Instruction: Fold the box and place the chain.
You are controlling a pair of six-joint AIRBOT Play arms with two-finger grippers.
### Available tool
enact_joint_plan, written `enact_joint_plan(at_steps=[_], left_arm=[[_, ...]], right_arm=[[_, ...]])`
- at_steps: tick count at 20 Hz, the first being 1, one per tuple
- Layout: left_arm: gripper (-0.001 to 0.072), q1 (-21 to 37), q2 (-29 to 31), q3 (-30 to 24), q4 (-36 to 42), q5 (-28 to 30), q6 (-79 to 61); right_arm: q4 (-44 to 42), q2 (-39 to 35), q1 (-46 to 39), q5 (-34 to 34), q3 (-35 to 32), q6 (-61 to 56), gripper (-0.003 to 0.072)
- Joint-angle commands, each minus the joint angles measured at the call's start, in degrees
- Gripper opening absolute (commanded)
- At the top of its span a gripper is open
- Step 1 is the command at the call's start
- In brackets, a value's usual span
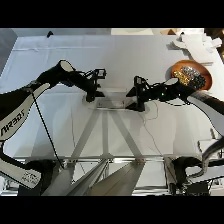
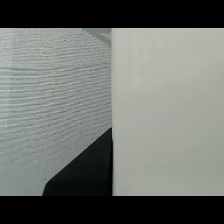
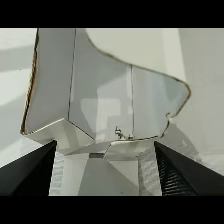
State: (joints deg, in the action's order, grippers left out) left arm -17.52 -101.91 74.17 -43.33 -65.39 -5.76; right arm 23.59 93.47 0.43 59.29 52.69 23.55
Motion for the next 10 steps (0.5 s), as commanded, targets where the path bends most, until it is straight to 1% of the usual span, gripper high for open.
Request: enact_joint_plan(at_steps=[1,7,10], left_arm=[[0.0012,-0.02,-0.04,0.0,0.0,0.02,0.0],[0.0012,-0.02,-0.04,0.0,0.0,0.02,0.0],[0.0012,-0.02,-0.04,0.0,0.0,0.02,0.0]], right_arm=[[0.76,0.04,-0.02,0.11,0.07,0.24,0.069],[6.45,-0.02,-0.02,0.17,0.02,-2.64,0.069],[6.78,-0.02,0.11,1.22,-0.87,-2.73,0.069]])
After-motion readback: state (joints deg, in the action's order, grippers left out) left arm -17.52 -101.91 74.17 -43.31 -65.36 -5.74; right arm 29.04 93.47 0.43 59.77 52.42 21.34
